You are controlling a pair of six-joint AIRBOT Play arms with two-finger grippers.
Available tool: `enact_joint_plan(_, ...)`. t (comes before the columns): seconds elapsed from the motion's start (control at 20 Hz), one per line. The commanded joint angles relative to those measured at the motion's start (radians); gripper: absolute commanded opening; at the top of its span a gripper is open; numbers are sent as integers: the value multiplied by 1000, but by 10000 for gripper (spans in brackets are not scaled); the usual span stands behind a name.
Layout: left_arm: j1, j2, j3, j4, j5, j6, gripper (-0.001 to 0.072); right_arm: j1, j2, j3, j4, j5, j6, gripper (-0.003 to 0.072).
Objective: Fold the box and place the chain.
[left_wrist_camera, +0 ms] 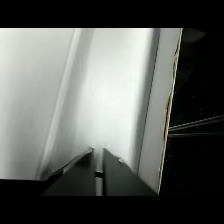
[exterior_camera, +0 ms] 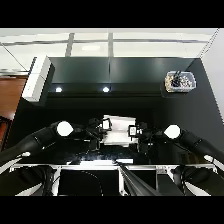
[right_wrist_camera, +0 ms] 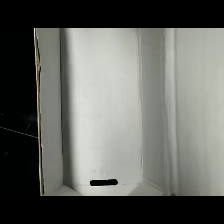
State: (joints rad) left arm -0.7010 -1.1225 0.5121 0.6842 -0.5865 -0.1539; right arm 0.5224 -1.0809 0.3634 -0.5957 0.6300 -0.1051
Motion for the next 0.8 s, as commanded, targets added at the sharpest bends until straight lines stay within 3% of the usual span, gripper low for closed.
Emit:
enact_joint_plan(0.0, 27, 55, 29, 138, -28, -164, 26, 1, 0, 0, 0, 0, 0, 182)
enact_joint_plan(0.2, 186, 226, 77, 542, -108, -765, 25, 1, 0, 0, 0, 0, 0, 182)
enact_joint_plan(0.3, 306, 284, 77, 594, -162, -1138, 25, 1, 0, 0, 0, 0, 0, 182)
enact_joint_plan(0.4, 424, 272, 70, 561, -304, -1397, 25, 1, 0, 0, 0, 0, 0, 182)
enact_joint_plan(0.5, 510, 224, 39, 422, -420, -1447, 27, 1, 0, 0, 0, 0, 0, 182)
enact_joint_plan(0.75, 539, 61, -39, 190, -417, -1444, 27, 1, 0, 0, 0, 0, 0, 182)
